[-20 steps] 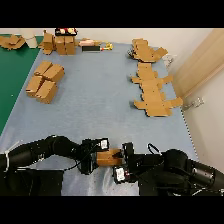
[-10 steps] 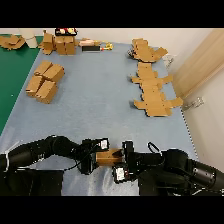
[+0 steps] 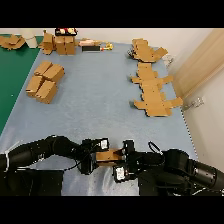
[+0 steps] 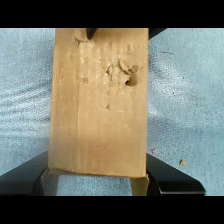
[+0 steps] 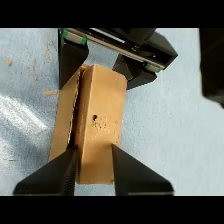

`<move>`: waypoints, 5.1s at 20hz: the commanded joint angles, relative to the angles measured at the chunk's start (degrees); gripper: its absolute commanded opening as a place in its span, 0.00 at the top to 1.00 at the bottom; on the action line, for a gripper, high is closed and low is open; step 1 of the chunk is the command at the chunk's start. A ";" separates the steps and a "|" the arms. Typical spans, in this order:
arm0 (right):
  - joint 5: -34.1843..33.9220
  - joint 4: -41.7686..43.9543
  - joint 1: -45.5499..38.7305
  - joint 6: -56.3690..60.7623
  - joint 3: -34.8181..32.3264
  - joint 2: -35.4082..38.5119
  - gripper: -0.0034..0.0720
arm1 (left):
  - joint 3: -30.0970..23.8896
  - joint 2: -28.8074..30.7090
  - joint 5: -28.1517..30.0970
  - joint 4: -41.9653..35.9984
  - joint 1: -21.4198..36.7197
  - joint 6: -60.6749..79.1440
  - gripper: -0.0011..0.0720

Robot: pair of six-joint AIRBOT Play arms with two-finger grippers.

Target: Fold the box.

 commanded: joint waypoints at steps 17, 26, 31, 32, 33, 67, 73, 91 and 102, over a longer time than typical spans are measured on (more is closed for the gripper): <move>-4.70 2.58 0.00 3.52 0.79 2.36 0.43 | 0.00 0.04 0.02 0.00 0.02 0.02 0.35; -4.39 2.62 0.00 3.52 0.79 2.36 0.60 | 0.00 0.04 0.02 0.02 0.02 0.02 0.35; -4.63 3.17 0.00 3.54 0.72 0.74 0.61 | 0.00 0.04 0.02 0.00 0.02 0.02 0.35; -4.83 3.63 0.00 3.52 0.74 0.42 0.61 | 0.00 0.04 0.02 0.00 0.02 0.02 0.35; -4.94 4.00 0.00 3.54 0.74 0.26 0.61 | 0.00 0.04 0.02 0.00 0.02 0.02 0.35; 44.30 48.39 15.19 69.61 -10.95 -6.16 0.95 | -0.02 0.04 0.00 0.00 0.02 0.02 0.35; 45.13 48.33 15.19 69.61 -10.99 -9.27 0.95 | 0.00 0.04 0.02 0.00 0.02 0.02 0.35; 46.10 46.93 15.19 72.59 -11.76 -10.73 0.95 | 0.00 0.04 0.02 0.00 0.02 0.02 0.35; 41.38 46.12 14.67 72.65 -11.89 -0.44 0.95 | 0.00 0.04 0.02 0.00 0.02 0.02 0.35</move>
